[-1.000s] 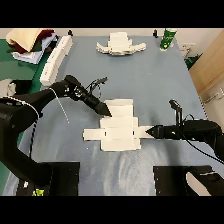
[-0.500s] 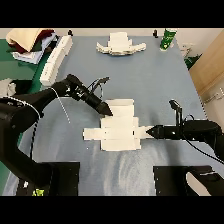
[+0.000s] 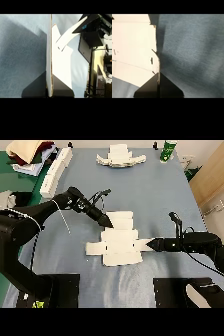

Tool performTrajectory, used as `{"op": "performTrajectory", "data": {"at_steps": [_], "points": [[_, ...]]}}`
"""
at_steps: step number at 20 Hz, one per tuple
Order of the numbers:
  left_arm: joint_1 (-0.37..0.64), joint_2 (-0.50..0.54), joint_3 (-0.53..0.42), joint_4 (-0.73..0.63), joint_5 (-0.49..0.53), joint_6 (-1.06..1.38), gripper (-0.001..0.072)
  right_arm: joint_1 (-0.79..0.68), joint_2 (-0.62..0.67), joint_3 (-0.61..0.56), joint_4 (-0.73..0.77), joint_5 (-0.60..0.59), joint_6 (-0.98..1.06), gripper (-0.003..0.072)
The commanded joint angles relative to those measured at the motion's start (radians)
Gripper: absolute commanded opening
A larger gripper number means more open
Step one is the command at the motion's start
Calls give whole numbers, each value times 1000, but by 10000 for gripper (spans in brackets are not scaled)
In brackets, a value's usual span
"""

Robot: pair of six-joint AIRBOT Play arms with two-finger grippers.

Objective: Fold the box.

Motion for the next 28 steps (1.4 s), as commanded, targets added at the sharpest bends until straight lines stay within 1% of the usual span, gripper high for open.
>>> {"op": "performTrajectory", "data": {"at_steps": [1, 2, 3, 4, 5, 8, 10, 12, 14, 16, 17, 18, 20, 22, 24, 25, 28], "points": [[-6, 0, 0, 20, -2, 6, 15, 0, 1, 0, 1, 0, -1, 4], [-6, 0, 0, 19, -2, 6, 15, 0, 1, 0, 1, 3, -1, 18], [-6, 0, 0, 19, -2, 7, 15, 0, 1, 0, 1, 8, -1, 105], [-6, 0, 0, 19, -2, 23, 15, 0, 1, 0, -5, 20, -1, 255], [-6, 2, 0, 19, -8, 68, 14, 0, 1, 2, -20, 39, -1, 289], [-6, 36, 0, 19, -9, 188, 12, -5, 1, 30, -135, 99, 2, 290], [-6, 91, 0, 19, 3, 282, 10, -5, 1, 60, -238, 133, 69, 289], [-8, 156, -11, 19, 38, 322, 10, -5, 1, 90, -330, 141, 150, 289], [-13, 208, -45, 16, 41, 365, 10, -5, 1, 123, -325, 139, 176, 299], [-18, 247, -111, 11, 68, 411, 8, -5, 3, 173, -245, 137, 185, 596], [-23, 275, -162, -2, 111, 456, 8, -5, 3, 202, -202, 137, 196, 612], [-30, 312, -222, -29, 177, 508, 7, -5, 3, 233, -179, 138, 227, 612], [-49, 404, -341, -100, 336, 605, 7, -5, 3, 278, -180, 138, 258, 607], [-77, 512, -458, -156, 470, 724, 8, -4, 3, 287, -180, 137, 266, 607], [-111, 585, -543, -162, 546, 769, 9, -4, -7, 287, -180, 129, 274, 608], [-125, 605, -568, -162, 563, 770, 9, -4, -15, 287, -180, 128, 283, 608], [-161, 618, -597, -160, 587, 791, 10, -4, -45, 287, -180, 122, 299, 607]]}}
